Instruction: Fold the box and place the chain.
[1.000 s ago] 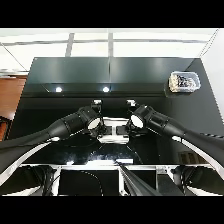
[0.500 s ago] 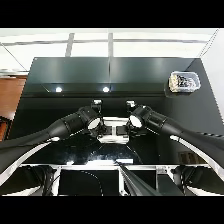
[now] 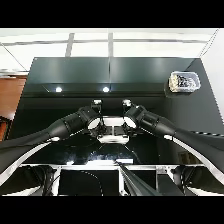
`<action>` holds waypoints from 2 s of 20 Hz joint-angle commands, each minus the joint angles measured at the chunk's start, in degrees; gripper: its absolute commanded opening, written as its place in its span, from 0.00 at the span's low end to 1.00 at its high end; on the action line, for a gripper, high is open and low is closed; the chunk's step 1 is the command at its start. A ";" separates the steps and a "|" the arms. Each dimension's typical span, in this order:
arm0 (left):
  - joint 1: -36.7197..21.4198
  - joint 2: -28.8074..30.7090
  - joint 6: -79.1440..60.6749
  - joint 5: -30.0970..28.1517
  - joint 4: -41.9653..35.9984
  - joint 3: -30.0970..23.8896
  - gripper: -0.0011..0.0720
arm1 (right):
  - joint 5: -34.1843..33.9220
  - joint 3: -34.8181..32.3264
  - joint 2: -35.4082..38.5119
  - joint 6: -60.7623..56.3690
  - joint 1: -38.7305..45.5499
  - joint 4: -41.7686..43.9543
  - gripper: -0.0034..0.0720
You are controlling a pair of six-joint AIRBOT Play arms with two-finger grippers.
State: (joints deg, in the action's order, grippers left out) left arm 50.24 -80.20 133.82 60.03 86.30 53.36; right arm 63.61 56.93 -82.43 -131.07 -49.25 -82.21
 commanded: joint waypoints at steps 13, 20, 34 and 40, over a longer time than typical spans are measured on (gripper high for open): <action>0.02 -0.04 -0.07 0.02 0.00 -0.02 0.05 | 0.48 0.20 -0.09 -1.16 -0.13 -0.61 0.28; 0.02 -0.04 -0.07 0.52 0.07 -0.02 0.06 | 3.06 0.20 1.66 -0.13 -0.15 -1.16 0.56; 0.02 -0.04 -0.07 0.20 0.04 -0.02 0.05 | 9.94 -0.42 33.77 4.00 13.81 -56.43 0.55; 0.02 -0.04 -0.07 0.20 0.07 -0.02 0.06 | -23.58 1.33 21.68 1.16 43.54 -39.26 0.95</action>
State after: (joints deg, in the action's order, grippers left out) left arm 50.24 -80.23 133.75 60.23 86.32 53.36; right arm 54.81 56.64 -55.09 -130.82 -17.87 -131.07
